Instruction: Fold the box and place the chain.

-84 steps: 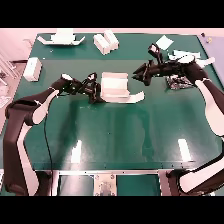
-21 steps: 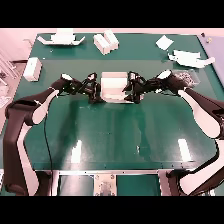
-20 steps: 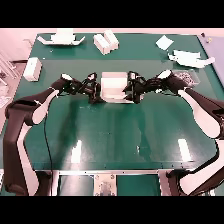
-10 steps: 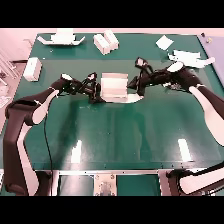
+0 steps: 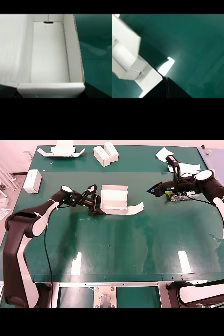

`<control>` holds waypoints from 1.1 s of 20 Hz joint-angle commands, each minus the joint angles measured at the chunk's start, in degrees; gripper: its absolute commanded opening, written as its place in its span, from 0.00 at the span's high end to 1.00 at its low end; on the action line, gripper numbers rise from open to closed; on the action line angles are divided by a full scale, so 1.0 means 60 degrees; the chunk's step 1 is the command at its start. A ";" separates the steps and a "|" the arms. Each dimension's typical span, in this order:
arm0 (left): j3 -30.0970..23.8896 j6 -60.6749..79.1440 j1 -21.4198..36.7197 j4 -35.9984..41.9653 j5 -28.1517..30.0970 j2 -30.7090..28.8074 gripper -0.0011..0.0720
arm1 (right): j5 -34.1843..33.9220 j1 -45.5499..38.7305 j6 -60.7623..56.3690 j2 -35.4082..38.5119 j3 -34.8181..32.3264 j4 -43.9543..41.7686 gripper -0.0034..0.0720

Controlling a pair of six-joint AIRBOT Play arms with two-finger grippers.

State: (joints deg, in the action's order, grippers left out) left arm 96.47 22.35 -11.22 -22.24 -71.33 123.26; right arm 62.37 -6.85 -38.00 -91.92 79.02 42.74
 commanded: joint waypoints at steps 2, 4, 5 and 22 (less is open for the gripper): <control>0.0004 0.0007 0.0007 0.0000 0.0000 0.0004 0.44 | 0.0619 -0.0342 -0.1810 -0.0637 -0.0164 0.0142 0.94; 0.0004 0.0004 0.0007 0.0000 -0.0004 0.0004 0.44 | 0.0616 -0.0255 -0.1829 -0.1042 -0.0321 0.0149 0.94; 0.0004 0.0004 0.0007 0.0000 -0.0004 0.0004 0.44 | 0.0619 -0.0237 -0.1851 -0.1246 -0.0404 0.0160 0.94; 0.0004 0.0004 0.0007 0.0000 -0.0004 0.0004 0.44 | 0.0302 0.1537 -0.2142 -0.1643 -0.0131 0.0142 0.94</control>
